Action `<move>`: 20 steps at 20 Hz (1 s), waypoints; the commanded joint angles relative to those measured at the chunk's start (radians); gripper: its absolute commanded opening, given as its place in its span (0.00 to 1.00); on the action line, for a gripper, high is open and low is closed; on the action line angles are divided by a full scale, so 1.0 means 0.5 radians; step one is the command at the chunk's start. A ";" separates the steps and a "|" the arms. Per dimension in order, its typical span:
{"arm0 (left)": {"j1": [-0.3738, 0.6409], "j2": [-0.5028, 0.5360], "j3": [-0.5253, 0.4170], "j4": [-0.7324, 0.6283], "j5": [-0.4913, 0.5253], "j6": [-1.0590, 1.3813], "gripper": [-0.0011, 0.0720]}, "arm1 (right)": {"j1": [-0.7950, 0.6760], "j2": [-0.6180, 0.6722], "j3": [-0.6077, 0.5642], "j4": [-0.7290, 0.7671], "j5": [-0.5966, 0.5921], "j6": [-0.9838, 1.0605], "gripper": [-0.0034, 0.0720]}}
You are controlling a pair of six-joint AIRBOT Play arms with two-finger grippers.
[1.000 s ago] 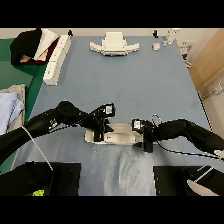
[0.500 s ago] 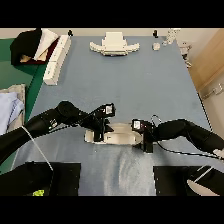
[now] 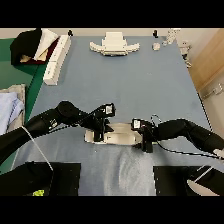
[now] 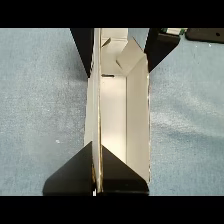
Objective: Fold the box.
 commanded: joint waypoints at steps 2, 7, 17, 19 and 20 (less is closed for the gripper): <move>0.000 0.000 0.000 0.000 0.000 0.000 0.04 | 0.001 0.010 0.011 -0.017 -0.008 0.000 0.95; 0.000 0.000 0.000 0.000 0.000 0.000 0.04 | 0.001 -0.036 0.011 -0.018 0.014 0.000 0.95; 0.000 0.000 0.000 0.000 0.000 0.000 0.04 | 0.037 -0.053 0.011 -0.069 0.045 0.001 0.77; 0.000 0.000 0.000 0.000 0.000 0.000 0.04 | 0.037 -0.063 0.011 -0.095 0.047 0.002 0.78; 0.000 0.000 0.000 0.000 0.000 0.000 0.04 | 0.037 -0.063 0.011 -0.092 0.053 0.001 0.78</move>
